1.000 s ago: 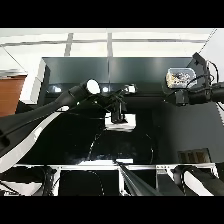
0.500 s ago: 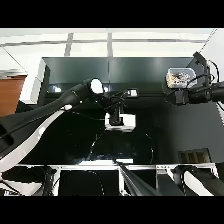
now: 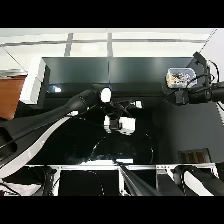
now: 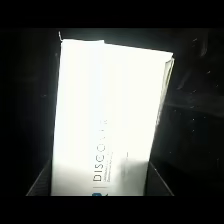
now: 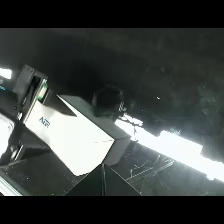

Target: Fold the box and place the chain.

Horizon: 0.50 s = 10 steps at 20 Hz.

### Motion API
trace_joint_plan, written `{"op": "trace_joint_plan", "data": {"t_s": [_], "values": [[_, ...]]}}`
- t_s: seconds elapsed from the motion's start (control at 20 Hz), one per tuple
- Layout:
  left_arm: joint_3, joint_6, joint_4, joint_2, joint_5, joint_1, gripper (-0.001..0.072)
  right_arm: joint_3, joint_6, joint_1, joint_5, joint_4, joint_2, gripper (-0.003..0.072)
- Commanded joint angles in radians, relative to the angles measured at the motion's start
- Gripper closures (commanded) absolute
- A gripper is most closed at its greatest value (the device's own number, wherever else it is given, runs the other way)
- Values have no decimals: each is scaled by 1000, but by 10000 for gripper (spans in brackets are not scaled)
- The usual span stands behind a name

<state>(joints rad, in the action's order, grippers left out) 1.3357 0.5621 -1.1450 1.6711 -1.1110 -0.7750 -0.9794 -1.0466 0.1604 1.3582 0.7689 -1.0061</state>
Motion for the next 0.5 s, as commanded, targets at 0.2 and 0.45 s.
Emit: {"op": "trace_joint_plan", "data": {"t_s": [0.2, 0.45], "values": [[69, 316, -347, -161, -175, 79, 424, 0, 0, 0, 9, 0, 1, 671], [-39, 662, -384, -367, -431, 437, 423, 0, 1, 0, 9, 0, 1, 671]]}}
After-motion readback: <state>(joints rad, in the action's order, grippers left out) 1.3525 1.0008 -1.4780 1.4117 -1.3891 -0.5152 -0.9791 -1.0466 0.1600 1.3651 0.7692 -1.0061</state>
